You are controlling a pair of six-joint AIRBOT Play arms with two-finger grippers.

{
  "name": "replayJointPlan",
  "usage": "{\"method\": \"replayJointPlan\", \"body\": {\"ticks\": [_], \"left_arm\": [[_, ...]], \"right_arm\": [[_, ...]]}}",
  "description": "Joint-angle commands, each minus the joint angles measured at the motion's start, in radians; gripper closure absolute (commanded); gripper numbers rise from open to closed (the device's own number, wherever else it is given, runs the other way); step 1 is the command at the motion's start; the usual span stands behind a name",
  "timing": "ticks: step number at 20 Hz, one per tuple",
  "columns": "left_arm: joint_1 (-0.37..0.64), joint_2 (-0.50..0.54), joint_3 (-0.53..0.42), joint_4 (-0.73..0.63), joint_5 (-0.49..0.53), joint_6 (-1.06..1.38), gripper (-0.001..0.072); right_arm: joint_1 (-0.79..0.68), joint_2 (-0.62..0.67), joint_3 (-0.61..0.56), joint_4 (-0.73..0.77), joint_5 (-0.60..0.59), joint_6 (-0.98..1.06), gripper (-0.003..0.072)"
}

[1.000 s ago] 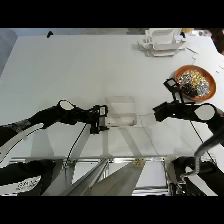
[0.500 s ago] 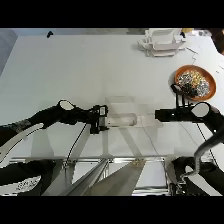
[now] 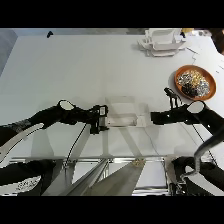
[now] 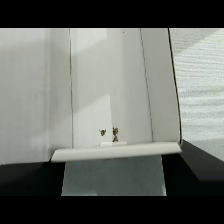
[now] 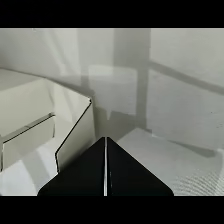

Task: Fold the box and place the chain.

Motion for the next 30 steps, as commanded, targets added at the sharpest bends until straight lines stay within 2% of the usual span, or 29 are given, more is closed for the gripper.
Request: {"method": "replayJointPlan", "body": {"ticks": [1, 6, 8, 9, 11, 14, 16, 18, 19, 21, 22, 24, 26, 30], "left_arm": [[0.0, 0.001, 0.0, 0.0, 0.0, 0.0, 0.0438], [0.0, 0.001, 0.0, 0.0, 0.0, 0.0, 0.0438], [0.0, 0.001, 0.0, 0.0, 0.0, 0.0, 0.0438], [0.0, 0.001, 0.0, 0.0, 0.0, 0.0, 0.0438], [0.0, 0.001, 0.0, 0.0, 0.0, 0.0, 0.0438], [0.0, 0.001, 0.0, 0.0, 0.0, 0.0, 0.0438], [0.0, 0.001, 0.0, 0.0, 0.0, 0.0, 0.0438], [0.0, 0.001, 0.0, 0.0, 0.0, 0.0, 0.0438], [0.0, 0.001, 0.0, 0.0, 0.0, 0.0, 0.0438], [0.0, 0.001, 0.0, 0.0, 0.0, 0.0, 0.0438], [0.0, 0.001, 0.0, 0.0, 0.0, 0.0, 0.0438], [0.0, 0.001, 0.0, 0.0, 0.0, 0.0, 0.0438], [0.0, 0.001, 0.0, 0.0, 0.0, 0.0, 0.0438], [0.0, 0.001, 0.0, 0.0, 0.0, 0.0, 0.0438]], "right_arm": [[0.0, -0.003, 0.0, 0.058, 0.002, -0.014, 0.067], [0.064, -0.001, 0.0, 0.169, 0.004, -0.072, 0.0667], [0.069, 0.016, 0.001, 0.18, 0.004, -0.072, 0.0549], [0.069, 0.032, 0.001, 0.179, 0.005, -0.072, 0.0548], [0.069, 0.068, 0.001, 0.179, 0.004, -0.072, 0.0455], [0.069, 0.113, 0.001, 0.185, 0.028, -0.071, 0.0432], [0.075, 0.113, 0.0, 0.212, 0.054, -0.071, 0.0324], [0.113, 0.113, 0.0, 0.212, 0.035, -0.071, 0.0312], [0.137, 0.111, 0.0, 0.212, 0.014, -0.069, 0.0271], [0.177, 0.097, 0.002, 0.206, -0.029, -0.061, 0.0264], [0.191, 0.081, 0.006, 0.19, -0.037, -0.051, 0.0261], [0.227, 0.043, 0.044, 0.067, -0.052, 0.074, 0.0126], [0.269, 0.015, 0.097, -0.051, -0.051, 0.169, 0.0127], [0.367, -0.018, 0.183, -0.152, -0.05, 0.295, 0.0149]]}}
